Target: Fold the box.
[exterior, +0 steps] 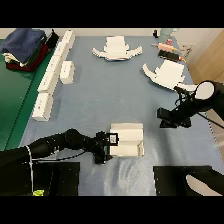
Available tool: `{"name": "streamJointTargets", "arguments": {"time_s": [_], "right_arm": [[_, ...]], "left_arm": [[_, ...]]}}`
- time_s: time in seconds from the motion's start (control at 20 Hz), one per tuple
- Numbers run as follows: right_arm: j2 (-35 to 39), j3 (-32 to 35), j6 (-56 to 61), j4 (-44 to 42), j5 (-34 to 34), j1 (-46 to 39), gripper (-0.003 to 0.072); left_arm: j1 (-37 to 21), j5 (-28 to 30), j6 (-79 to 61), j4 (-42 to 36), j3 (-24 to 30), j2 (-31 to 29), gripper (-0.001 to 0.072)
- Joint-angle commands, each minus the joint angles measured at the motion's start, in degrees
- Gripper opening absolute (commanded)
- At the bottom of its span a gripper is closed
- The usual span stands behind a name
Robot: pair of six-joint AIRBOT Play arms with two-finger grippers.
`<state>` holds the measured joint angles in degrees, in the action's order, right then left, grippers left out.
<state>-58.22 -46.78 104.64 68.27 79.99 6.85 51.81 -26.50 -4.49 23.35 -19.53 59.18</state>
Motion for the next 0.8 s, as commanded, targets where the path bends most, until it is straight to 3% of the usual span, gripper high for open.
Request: {"name": "streamJointTargets", "arguments": {"time_s": [0.0, 0.1, 0.35, 0.6, 0.75], "right_arm": [[-10.4, -0.07, -22.29, -26.56, -0.15, -11.54, 0.0002], [-16.72, -0.57, -27.17, -33.88, 2.05, -11.67, 0.0003], [-27.61, -2.73, -31.78, -37.42, 8.17, -7.52, 0.0004], [-29.2, -3.37, -38.4, -37.4, 16.72, -1.2, 0.0003], [-27.58, -3.3, -43.01, -36.76, 16.57, 3.76, 0.0003]], "left_arm": [[0.0, -0.02, 0.0, 0.0, -0.04, 0.02, 0.0466], [0.0, -0.02, 0.0, 0.0, -0.04, 0.04, 0.0467], [0.0, -0.02, 0.0, 0.0, -0.04, 0.02, 0.0466], [0.0, -0.02, 0.0, 0.0, -0.04, 0.02, 0.0466], [0.0, -0.02, 0.0, 0.0, -0.04, 0.02, 0.0466]]}}
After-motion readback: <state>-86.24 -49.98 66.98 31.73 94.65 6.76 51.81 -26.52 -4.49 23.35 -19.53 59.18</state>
